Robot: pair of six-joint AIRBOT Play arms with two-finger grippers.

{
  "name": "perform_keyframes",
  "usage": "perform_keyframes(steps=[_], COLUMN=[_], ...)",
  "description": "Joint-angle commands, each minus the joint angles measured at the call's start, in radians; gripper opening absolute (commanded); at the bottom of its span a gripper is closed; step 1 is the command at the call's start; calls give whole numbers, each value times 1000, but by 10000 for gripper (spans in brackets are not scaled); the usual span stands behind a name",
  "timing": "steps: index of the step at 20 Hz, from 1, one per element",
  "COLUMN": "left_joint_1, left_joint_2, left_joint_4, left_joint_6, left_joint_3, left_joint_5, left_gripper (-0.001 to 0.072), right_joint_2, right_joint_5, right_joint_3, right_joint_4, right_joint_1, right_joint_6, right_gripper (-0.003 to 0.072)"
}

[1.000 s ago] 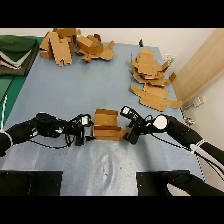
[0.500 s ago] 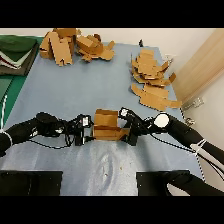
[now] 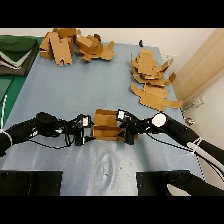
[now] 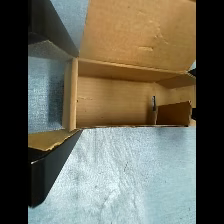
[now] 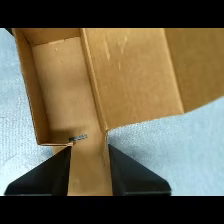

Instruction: Fold the box.

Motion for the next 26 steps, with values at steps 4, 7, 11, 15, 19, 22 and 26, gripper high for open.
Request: perform_keyframes(steps=[4, 7, 11, 15, 19, 22, 26], left_joint_1=[1, 1, 1, 1, 1, 1, 1], left_joint_2=[-1, -1, -1, -1, 0, 0, -1], left_joint_4=[0, 0, 0, 0, 0, 0, 0], left_joint_6=[0, 0, 0, 0, 0, 0, 0], left_joint_3=[0, 0, 0, 0, 0, 0, 0], left_joint_5=[0, 0, 0, 0, 0, 0, 0], left_gripper=[457, 457, 457, 457, 457, 457, 457], right_joint_2=[-2, -2, -2, -5, -26, -37, -40], right_joint_5=[56, 64, 53, -37, -72, -74, -79], right_joint_3=[1, 1, 1, 1, 1, 1, 0], right_joint_4=[4, -3, 0, 1, 3, 5, 27], right_joint_1=[40, 40, 46, 103, 141, 159, 158], right_joint_6=[13, 32, 35, 10, 1, 1, 21], right_gripper=[164, 161, 83, 84, 84, 98, 365])
